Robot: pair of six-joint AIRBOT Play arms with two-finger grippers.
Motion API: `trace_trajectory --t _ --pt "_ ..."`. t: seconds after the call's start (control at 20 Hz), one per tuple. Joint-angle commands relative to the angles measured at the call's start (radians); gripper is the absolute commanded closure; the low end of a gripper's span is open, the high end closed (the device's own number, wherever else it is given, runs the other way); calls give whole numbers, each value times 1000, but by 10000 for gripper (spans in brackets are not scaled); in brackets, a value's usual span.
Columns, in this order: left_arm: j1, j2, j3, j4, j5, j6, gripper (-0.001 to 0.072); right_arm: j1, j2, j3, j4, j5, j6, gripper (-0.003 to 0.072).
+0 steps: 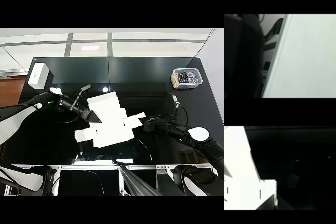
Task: Fold the box and place the chain.
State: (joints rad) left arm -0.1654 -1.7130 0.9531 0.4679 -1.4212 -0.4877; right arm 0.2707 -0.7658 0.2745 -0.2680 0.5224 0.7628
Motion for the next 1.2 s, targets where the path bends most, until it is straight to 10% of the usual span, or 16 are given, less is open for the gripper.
trace_trajectory --t 0.0,0.3,0.4,0.45,0.65,0.85,1.15 --pt "0 -1 1 21 -1 17 471 0 1 0 -31 16 0 669" --pt "0 -1 13 37 -40 72 682 0 1 0 -43 34 11 606" --pt "0 0 21 38 -42 59 684 -11 1 5 -54 24 11 146" --pt "-1 1 26 40 -42 40 685 -30 1 22 -92 35 11 71" --pt "-37 97 7 19 19 22 688 -167 5 253 -490 325 11 71" --pt "-163 282 -97 -45 334 209 685 -214 5 414 -795 483 10 72" --pt "-312 289 -82 95 527 546 685 -214 2 407 -749 454 42 72"
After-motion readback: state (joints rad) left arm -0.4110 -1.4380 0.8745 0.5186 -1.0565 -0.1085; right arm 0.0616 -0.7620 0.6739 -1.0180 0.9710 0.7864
